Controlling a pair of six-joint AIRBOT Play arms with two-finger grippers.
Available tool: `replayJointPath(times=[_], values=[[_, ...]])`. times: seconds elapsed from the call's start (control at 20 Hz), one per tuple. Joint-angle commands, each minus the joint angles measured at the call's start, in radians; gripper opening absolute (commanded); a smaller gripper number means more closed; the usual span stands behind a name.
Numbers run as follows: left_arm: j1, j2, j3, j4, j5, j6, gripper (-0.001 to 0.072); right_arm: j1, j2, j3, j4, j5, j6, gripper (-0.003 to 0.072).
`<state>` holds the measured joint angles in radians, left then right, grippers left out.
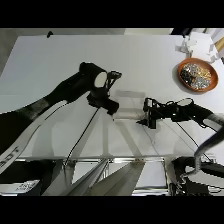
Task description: Fold the box and place the chain.
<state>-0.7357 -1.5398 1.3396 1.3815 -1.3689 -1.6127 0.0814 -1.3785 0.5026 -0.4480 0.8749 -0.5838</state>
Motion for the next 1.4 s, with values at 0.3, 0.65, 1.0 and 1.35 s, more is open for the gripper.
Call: replayJointPath(times=[0.3, 0.65, 1.0, 1.35], values=[[0.267, 0.255, -0.615, -0.73, 0.436, 1.995, 0.0697, 0.0, 0.001, 0.0, 0.0, 0.0, 0.0, 0.0415], [0.282, 0.076, -0.616, -1.006, 0.504, 2.104, 0.0699, 0.0, 0.001, 0.0, 0.0, 0.0, 0.0, 0.0415], [0.28, -0.003, -0.584, -1.035, 0.52, 2.102, 0.0699, 0.0, 0.001, 0.0, 0.0, 0.0, 0.0, 0.0415], [0.253, -0.069, -0.512, -1.031, 0.518, 2.098, 0.07, 0.0, 0.001, 0.0, 0.0, 0.0, 0.0, 0.0415]])
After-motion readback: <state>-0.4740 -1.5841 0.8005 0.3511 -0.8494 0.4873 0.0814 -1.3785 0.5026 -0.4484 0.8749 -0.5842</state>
